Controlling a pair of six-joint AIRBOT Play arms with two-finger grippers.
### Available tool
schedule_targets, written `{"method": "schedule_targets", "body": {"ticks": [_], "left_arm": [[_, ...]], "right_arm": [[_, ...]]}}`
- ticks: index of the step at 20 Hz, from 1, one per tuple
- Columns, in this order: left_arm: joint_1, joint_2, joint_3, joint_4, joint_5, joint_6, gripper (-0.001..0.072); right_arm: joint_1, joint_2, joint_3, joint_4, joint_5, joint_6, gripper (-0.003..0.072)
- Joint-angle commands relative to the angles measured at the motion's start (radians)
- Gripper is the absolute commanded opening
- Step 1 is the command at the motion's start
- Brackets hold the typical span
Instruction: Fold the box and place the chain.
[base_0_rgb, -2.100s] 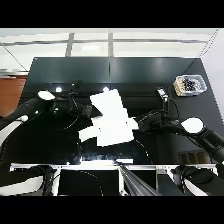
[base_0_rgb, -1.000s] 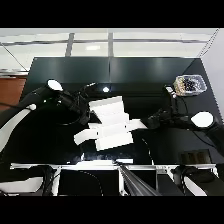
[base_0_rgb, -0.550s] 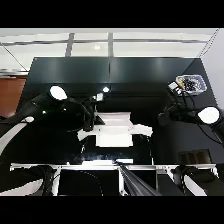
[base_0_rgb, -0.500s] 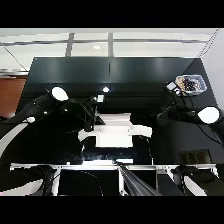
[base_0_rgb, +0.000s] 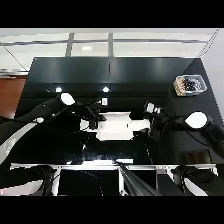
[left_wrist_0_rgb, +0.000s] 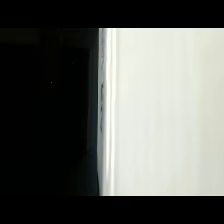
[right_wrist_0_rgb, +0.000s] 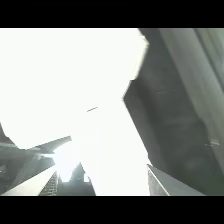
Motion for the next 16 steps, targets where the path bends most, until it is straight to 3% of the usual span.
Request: {"method": "schedule_targets", "body": {"ticks": [1, 8, 11, 16], "left_arm": [[-0.001, -0.017, -0.001, 0.011, 0.016, 0.007, 0.003], [-0.001, -0.017, 0.003, 0.012, 0.013, 0.007, 0.003], [-0.001, -0.017, 0.003, 0.012, 0.013, 0.006, 0.003], [-0.001, -0.017, 0.003, 0.012, 0.013, 0.006, 0.003]], "right_arm": [[0.063, -0.003, -0.059, 0.011, -0.081, -0.05, 0.0629], [0.146, -0.061, -0.069, 0.017, -0.051, -0.113, 0.0629], [0.176, -0.112, -0.069, 0.086, -0.059, -0.217, 0.0629], [0.257, -0.138, -0.068, 0.186, -0.275, -0.237, 0.0629]]}}
